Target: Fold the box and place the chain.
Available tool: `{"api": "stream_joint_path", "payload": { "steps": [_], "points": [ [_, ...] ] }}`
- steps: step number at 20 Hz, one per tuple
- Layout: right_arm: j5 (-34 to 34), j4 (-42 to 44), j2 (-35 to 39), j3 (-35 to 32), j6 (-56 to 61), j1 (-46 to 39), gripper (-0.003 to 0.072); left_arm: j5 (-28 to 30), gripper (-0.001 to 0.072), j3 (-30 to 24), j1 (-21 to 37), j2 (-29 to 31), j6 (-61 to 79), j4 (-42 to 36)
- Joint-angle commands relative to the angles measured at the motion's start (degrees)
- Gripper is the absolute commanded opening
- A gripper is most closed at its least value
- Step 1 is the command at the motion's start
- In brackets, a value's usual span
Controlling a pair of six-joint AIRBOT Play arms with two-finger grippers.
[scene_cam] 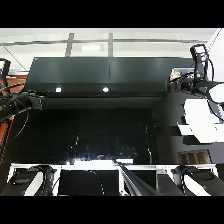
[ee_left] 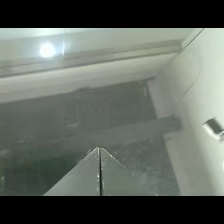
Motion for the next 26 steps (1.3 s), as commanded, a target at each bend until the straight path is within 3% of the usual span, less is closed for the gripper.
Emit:
{"api": "stream_joint_path", "payload": {
  "steps": [1, 5, 10, 11, 12, 13, 14, 15, 18, 21, 24, 26],
  "points": [
    [-1.4, 3.6, 0.0, 0.0, 0.1, 0.0, 0.0017, 2.2, 0.0025, 0.0, 0.0, 0.0, -0.2, -3.1],
    [-4.5, 17.0, -0.1, 0.0, 0.0, 0.0, 0.0016, 10.9, 0.0025, -1.0, -0.2, -1.2, -0.1, -4.8],
    [-11.9, 18.5, -0.1, 0.0, 0.4, 0.0, 0.0016, 12.7, 0.0028, -2.2, -0.2, -9.6, -0.1, -10.5],
    [-13.2, 17.2, -0.1, 0.0, 0.4, -0.1, 0.0017, 12.7, 0.0114, -2.2, -0.2, -11.4, -0.1, -11.7],
    [-13.5, 15.6, -0.1, 0.0, 0.4, -0.2, 0.0018, 12.7, 0.0491, -2.2, -0.5, -13.0, -0.1, -12.9],
    [-12.7, 12.6, -0.4, 0.0, -0.1, -0.1, 0.0129, 12.5, 0.0707, -2.1, -1.0, -14.5, 0.0, -13.2],
    [-10.4, 9.3, -0.7, 0.0, -1.0, -0.1, 0.0458, 11.6, 0.0707, -2.1, -1.7, -15.4, 0.2, -12.9],
    [-7.9, 5.4, -0.9, 0.0, -1.1, -0.2, 0.0634, 10.4, 0.0708, -2.1, -1.8, -16.3, 0.2, -12.8],
    [-3.1, -4.1, -0.9, 0.1, 2.3, -3.1, 0.0633, 8.2, 0.0708, -2.1, -1.9, -17.5, 0.1, -10.0],
    [-4.7, -16.9, -0.9, 1.6, 15.3, -16.2, 0.0632, 8.2, 0.0708, -2.0, -1.9, -17.4, 0.1, -9.4],
    [-9.4, -18.5, -1.4, 2.8, 18.5, -33.9, 0.0633, 6.5, 0.0709, -2.0, -2.0, -17.4, 0.2, -9.5],
    [-11.0, -15.1, -3.4, 3.0, 20.5, -44.3, 0.0632, 5.9, 0.0709, -2.1, -2.5, -17.4, 3.9, -9.7]
  ]
}}
